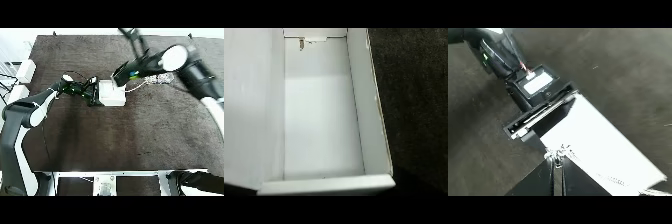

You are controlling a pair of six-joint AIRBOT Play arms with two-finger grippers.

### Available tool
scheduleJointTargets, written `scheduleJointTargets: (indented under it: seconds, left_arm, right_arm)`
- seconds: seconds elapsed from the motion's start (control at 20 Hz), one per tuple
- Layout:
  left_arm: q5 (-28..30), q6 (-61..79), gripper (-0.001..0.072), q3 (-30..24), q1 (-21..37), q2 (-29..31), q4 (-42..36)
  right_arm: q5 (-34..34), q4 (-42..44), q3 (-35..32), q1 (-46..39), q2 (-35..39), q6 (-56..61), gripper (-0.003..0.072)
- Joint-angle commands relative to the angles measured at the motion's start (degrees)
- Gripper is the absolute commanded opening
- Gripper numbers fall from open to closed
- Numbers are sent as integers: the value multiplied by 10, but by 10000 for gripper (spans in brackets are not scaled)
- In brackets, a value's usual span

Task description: Fold the box and place the chain.

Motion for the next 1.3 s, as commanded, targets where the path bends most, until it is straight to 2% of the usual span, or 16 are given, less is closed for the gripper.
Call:
scheduleJointTargets:
  seconds: [0.0,0.15,0.2,0.25,0.3,0.35,0.55,0.65,0.75,0.8,0.85,0.95,1.1,1.25]
  left_arm:
    - [0,0,458,0,0,0,0]
    - [0,0,457,0,0,0,0]
    - [0,0,458,0,0,0,0]
    - [0,0,457,0,0,0,0]
    - [0,0,458,0,0,0,0]
    - [0,0,457,0,0,0,0]
    - [0,0,457,0,0,0,0]
    - [0,0,457,0,0,0,0]
    - [0,0,457,0,0,0,0]
    - [0,0,457,0,0,0,0]
    - [0,0,458,0,0,0,0]
    - [0,0,458,0,0,0,0]
    - [0,0,457,0,0,0,0]
    - [0,0,457,0,0,0,0]
  right_arm:
    - [-114,41,-55,12,-78,1,8]
    - [-122,53,-62,15,-160,1,10]
    - [-130,52,-62,13,-172,1,70]
    - [-135,52,-62,9,-174,1,418]
    - [-135,45,-60,3,-169,1,514]
    - [-134,31,-59,-7,-156,1,410]
    - [-101,-21,-84,-88,-48,23,429]
    - [-113,-54,-149,-159,12,62,429]
    - [-173,-53,-225,-243,30,122,446]
    - [-218,-30,-260,-278,23,139,510]
    - [-250,7,-280,-301,8,138,522]
    - [-280,63,-278,-310,-42,108,522]
    - [-293,134,-227,-291,-121,55,522]
    - [-292,160,-162,-272,-184,50,519]
